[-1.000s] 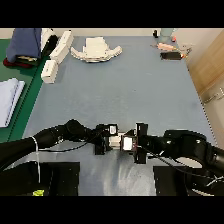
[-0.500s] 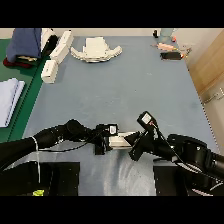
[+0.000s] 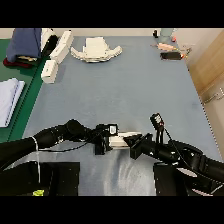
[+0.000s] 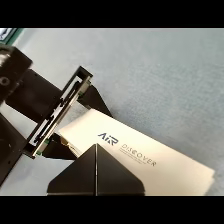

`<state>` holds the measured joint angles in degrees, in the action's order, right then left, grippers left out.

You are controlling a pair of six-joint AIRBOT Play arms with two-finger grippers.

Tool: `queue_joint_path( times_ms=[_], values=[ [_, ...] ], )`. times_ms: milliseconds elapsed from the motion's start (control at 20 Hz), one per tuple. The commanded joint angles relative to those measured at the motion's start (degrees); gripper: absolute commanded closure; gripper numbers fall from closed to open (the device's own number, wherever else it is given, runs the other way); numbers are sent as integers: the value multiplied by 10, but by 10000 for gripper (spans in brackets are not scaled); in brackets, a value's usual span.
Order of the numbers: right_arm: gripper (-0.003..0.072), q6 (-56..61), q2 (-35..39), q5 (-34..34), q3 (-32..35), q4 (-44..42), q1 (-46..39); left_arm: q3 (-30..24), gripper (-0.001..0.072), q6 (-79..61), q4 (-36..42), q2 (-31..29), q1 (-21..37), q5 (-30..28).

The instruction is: Fold the box.

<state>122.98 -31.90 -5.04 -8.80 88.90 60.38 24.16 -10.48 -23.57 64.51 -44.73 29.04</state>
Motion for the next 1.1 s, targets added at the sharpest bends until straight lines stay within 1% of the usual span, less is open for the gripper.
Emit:
queue_joint_path(
  times_ms=[0,200,500,850,1050],
  values=[
    [687,11,1,9,16,-18,1,1,195,0,0,0,1,0],
    [687,11,-2,10,35,-27,1,1,194,0,0,0,1,0],
    [687,11,-37,10,37,-29,1,1,195,0,0,0,1,0],
    [687,11,-42,8,38,-33,1,1,195,0,0,0,1,0],
    [686,11,-42,-7,37,-33,1,1,195,0,0,0,1,0]
  ],
)
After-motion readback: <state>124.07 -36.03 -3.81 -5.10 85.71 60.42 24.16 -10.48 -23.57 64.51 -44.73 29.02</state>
